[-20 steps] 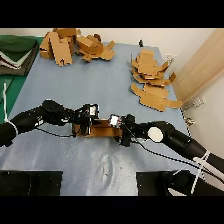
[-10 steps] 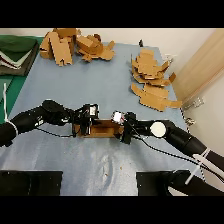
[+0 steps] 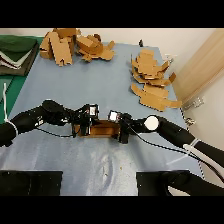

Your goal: Fold the box.

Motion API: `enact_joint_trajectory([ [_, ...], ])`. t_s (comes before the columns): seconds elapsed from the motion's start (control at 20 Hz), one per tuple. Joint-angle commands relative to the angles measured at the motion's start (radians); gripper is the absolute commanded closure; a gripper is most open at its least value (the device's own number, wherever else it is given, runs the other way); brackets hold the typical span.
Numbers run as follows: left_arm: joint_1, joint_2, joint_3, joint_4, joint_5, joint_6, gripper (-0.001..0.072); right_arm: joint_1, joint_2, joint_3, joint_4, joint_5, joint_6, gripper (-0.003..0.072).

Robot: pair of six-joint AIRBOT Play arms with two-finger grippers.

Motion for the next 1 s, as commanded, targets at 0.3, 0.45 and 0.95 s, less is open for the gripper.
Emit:
enact_joint_trajectory([
  [0.3, -0.001, 0.000, 0.001, 0.000, 0.000, 0.000, 0.0694, -0.127, -0.096, 0.052, 0.220, 0.169, -0.171, -0.0020],
  [0.45, -0.001, 0.000, 0.001, 0.000, 0.000, 0.000, 0.0694, -0.156, -0.097, 0.052, 0.222, 0.201, -0.191, -0.0020],
  [0.95, -0.001, 0.000, 0.001, 0.000, 0.000, 0.000, 0.0694, -0.157, -0.152, 0.057, 0.282, 0.249, -0.231, -0.0020],
])
